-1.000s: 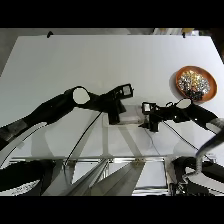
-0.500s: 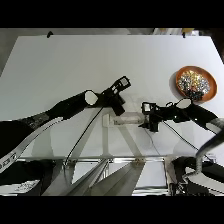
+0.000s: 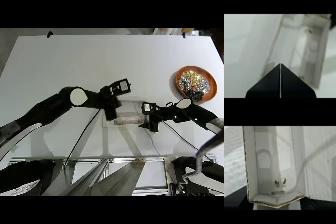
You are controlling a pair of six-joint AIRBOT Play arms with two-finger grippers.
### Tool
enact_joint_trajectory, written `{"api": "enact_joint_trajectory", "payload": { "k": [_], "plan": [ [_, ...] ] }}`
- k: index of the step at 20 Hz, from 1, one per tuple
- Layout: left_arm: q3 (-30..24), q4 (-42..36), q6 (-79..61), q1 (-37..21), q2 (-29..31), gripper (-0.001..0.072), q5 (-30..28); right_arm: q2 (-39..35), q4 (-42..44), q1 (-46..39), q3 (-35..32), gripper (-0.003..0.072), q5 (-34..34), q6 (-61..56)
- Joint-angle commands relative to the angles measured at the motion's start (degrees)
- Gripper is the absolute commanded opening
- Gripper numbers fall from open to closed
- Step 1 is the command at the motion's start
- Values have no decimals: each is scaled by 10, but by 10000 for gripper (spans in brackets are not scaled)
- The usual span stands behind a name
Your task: Fold the box and place the chain.
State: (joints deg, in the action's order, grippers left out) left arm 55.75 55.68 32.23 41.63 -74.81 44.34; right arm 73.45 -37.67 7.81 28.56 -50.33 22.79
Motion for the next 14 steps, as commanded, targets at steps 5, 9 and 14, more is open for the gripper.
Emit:
{"api": "enact_joint_trajectory", "payload": {
  "k": [5,9,14],
  "plan": [
    [0,82,44,4,-29,1,142,0,0,0,0,336,0,0],
    [-16,94,38,-14,-42,10,127,0,0,0,0,336,0,0],
    [-62,97,-50,-46,-42,278,78,0,0,0,0,336,0,0]
  ]
}}
